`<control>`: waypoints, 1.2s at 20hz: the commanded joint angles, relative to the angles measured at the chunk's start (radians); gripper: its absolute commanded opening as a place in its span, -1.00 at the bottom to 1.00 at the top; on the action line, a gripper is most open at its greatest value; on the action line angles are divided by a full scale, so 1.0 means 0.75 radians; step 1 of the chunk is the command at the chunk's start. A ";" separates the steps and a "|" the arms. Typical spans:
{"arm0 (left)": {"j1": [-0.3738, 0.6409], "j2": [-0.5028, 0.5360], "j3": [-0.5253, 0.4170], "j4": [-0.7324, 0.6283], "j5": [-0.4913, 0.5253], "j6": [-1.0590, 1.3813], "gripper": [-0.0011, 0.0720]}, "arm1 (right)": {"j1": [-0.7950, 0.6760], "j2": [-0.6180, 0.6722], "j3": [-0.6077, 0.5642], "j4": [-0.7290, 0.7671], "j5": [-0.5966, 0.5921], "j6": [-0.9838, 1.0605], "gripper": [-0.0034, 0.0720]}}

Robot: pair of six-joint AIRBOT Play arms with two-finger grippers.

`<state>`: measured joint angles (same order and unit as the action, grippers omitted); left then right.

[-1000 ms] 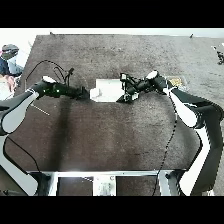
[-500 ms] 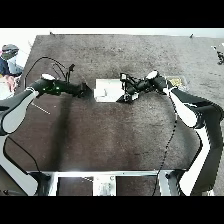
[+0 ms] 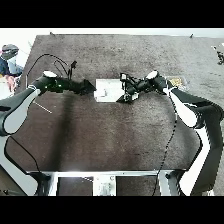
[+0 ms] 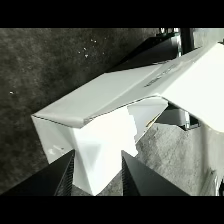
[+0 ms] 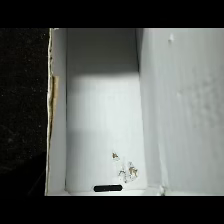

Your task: Fold the box and place the chain.

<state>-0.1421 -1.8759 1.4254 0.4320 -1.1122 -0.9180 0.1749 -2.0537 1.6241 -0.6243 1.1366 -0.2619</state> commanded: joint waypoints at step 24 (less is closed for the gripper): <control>-0.285 -0.002 0.278 0.898 0.119 -1.009 -0.12 | 0.001 0.001 0.001 0.000 0.001 0.001 0.35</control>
<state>-0.3496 -1.8771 1.6291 1.0416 -1.0355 -1.5913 0.1745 -2.0537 1.6241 -0.6231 1.1347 -0.2607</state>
